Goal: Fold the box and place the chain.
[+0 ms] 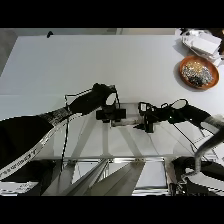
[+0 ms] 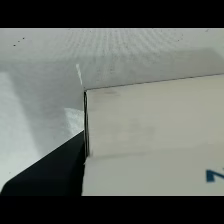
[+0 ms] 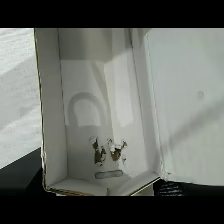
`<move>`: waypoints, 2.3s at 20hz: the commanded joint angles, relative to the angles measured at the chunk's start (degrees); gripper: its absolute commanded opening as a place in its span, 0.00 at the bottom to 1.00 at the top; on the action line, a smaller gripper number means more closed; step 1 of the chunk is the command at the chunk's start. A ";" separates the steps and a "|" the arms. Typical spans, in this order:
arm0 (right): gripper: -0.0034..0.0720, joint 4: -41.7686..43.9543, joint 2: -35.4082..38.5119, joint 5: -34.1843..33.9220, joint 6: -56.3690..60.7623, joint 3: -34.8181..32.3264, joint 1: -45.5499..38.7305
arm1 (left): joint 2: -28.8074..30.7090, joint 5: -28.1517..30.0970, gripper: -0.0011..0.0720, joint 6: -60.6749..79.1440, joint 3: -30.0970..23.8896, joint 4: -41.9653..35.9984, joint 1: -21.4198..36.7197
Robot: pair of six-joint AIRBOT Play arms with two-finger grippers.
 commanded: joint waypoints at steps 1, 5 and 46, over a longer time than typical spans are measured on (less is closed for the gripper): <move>0.47 0.09 0.04 -0.20 0.07 0.07 -0.04 | 0.22 -0.15 0.50 0.02 0.00 0.42 -0.04; 0.47 0.07 0.04 -0.20 0.07 0.07 -0.04 | 0.98 -2.47 0.71 -0.07 0.00 2.12 0.24; 0.47 0.09 0.04 -0.17 0.07 0.07 -0.04 | 30.84 17.31 0.97 116.93 -28.87 -15.58 9.55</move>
